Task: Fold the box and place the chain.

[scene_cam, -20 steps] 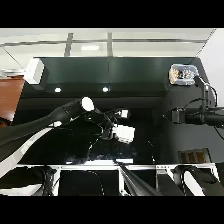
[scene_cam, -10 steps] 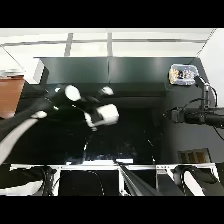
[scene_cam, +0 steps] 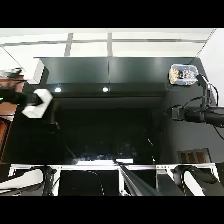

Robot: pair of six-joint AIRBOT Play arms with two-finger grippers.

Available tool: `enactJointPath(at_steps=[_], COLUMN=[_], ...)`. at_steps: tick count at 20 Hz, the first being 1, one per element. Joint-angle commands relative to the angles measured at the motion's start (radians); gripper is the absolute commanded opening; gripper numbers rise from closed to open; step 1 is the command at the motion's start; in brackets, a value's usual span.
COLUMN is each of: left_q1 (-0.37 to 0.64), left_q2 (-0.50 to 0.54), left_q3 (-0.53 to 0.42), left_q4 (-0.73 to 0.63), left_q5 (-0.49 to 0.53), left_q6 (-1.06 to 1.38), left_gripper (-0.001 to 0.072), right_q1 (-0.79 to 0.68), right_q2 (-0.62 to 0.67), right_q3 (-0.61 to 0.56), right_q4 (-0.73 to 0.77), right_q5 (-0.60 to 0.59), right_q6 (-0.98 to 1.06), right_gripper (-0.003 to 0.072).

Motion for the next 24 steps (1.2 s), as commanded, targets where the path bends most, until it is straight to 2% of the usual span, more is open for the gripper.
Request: enactJointPath(at_steps=[1, 4, 8, 9, 11, 14, 16, 17, 18, 19, 21, 22, 24], left_q1=[0.139, 0.108, 0.047, 0.037, 0.023, 0.020, 0.020, 0.019, 0.018, 0.012, -0.033, -0.072, -0.173], left_q2=[-0.043, -0.156, -0.294, -0.312, -0.318, -0.280, -0.237, -0.212, -0.181, -0.145, -0.048, 0.023, 0.198], left_q3=[0.054, 0.174, 0.314, 0.334, 0.356, 0.459, 0.547, 0.584, 0.602, 0.586, 0.464, 0.359, 0.096], left_q4=[-0.021, -0.069, -0.064, -0.063, -0.040, -0.019, -0.016, -0.021, -0.052, -0.120, -0.238, -0.279, -0.291], left_q5=[0.079, 0.080, 0.102, 0.123, 0.183, 0.126, 0.037, -0.024, -0.101, -0.167, -0.183, -0.155, -0.022], left_q6=[0.006, 0.035, 0.034, 0.034, -0.013, -0.129, -0.179, -0.226, -0.297, -0.256, -0.162, -0.130, -0.069], left_gripper=[0.0328, 0.0328, 0.0332, 0.0356, 0.0720, 0.0716, 0.0710, 0.0674, 0.0367, 0.0037, 0.0024, 0.0024, 0.0023], right_q1=[0.001, 0.001, 0.001, 0.001, 0.001, 0.012, 0.063, 0.112, 0.172, 0.233, 0.346, 0.381, 0.406], right_q2=[0.001, 0.000, -0.002, -0.002, -0.002, -0.002, -0.003, -0.005, -0.012, -0.027, -0.089, -0.132, -0.224], right_q3=[0.000, 0.000, 0.000, 0.000, 0.000, 0.000, 0.000, 0.000, 0.000, 0.000, 0.000, 0.000, 0.000], right_q4=[0.017, 0.020, 0.020, 0.020, 0.020, 0.021, 0.019, 0.019, 0.019, 0.019, 0.016, 0.004, -0.090], right_q5=[-0.022, -0.068, -0.103, -0.103, -0.103, -0.105, -0.150, -0.218, -0.309, -0.402, -0.552, -0.584, -0.604], right_q6=[0.014, 0.033, 0.043, 0.043, 0.043, 0.043, 0.037, 0.030, 0.011, 0.010, 0.016, 0.016, 0.015], right_gripper=[0.0014, 0.0014, 0.0014, 0.0014, 0.0014, 0.0014, 0.0014, 0.0014, 0.0014, 0.0014, 0.0014, 0.0014, 0.0014])
